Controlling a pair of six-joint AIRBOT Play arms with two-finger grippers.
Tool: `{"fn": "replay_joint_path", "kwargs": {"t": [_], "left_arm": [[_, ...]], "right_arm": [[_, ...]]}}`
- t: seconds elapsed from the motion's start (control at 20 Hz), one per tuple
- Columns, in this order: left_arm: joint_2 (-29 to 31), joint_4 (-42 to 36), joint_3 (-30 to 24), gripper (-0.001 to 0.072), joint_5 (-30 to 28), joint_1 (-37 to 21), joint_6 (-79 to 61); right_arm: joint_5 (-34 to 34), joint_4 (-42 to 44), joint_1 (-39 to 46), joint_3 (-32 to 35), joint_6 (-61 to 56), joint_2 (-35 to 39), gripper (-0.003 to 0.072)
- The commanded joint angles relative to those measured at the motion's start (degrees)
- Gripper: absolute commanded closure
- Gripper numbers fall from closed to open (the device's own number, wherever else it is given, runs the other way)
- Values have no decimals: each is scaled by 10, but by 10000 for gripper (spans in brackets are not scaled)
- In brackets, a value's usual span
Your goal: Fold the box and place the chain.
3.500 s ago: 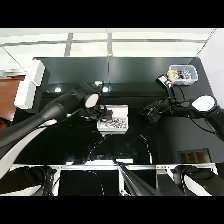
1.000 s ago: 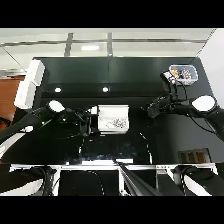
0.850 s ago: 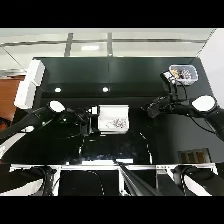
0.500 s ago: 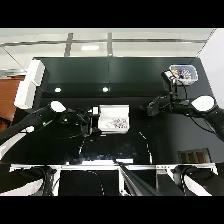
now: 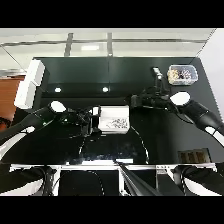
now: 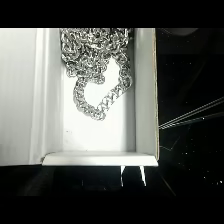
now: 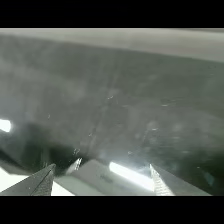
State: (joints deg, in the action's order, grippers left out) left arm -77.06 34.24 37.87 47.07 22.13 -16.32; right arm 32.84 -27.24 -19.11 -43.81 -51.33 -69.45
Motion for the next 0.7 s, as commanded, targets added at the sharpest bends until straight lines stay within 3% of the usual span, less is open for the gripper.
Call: {"fn": "replay_joint_path", "kwargs": {"t": [0.0, 0.15, 0.25, 0.5, 0.65], "left_arm": [[0, 0, 0, 305, -5, 0, 0], [0, 0, 0, 305, -5, 0, 0], [0, 0, 0, 305, -5, 0, 0], [0, 0, 0, 305, -5, 0, 0], [0, 0, 0, 304, -5, 0, 0]], "right_arm": [[97, -58, -17, -24, 117, -12, -8], [240, -142, -17, -55, 228, -10, -8], [276, -144, -23, -56, 288, -10, -8], [258, -146, -60, -56, 373, -11, -8], [195, -194, -78, -55, 374, -11, -7]]}}
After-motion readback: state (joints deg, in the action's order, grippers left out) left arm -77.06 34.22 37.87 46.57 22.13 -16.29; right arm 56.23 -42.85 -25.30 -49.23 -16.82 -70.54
